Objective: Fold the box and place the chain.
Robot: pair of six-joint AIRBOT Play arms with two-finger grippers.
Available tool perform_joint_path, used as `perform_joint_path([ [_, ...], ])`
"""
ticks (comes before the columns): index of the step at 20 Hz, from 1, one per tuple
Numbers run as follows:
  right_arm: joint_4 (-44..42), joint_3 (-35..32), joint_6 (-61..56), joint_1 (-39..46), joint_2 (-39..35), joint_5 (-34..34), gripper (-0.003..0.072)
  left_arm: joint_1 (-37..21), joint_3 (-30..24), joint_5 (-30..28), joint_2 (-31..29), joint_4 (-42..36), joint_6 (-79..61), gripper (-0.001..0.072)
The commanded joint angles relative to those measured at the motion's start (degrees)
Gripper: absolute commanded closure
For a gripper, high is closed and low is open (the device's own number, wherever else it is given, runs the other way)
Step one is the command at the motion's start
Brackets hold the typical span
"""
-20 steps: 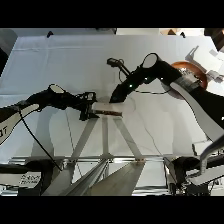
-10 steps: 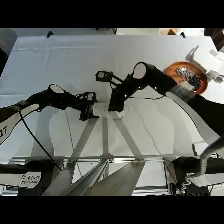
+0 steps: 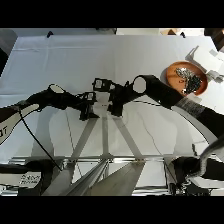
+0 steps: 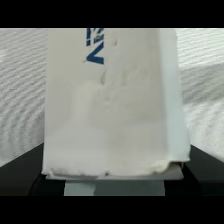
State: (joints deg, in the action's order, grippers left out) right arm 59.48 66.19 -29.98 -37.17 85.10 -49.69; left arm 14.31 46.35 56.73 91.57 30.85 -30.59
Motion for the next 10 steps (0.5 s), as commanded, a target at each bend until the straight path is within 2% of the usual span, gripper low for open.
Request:
perform_joint_path([
  [1, 0.76, -0.31, 0.07, -0.61, -0.28, 2.56, 0.0297, 0.0, 0.02, 0.07, 0.0, 0.02, -0.04, 0.05],
  [10, 1.7, -0.31, 0.0, -0.63, -0.33, 1.38, 0.0296, 0.02, 0.02, 0.07, 0.0, 0.02, -0.02, 0.05],
])
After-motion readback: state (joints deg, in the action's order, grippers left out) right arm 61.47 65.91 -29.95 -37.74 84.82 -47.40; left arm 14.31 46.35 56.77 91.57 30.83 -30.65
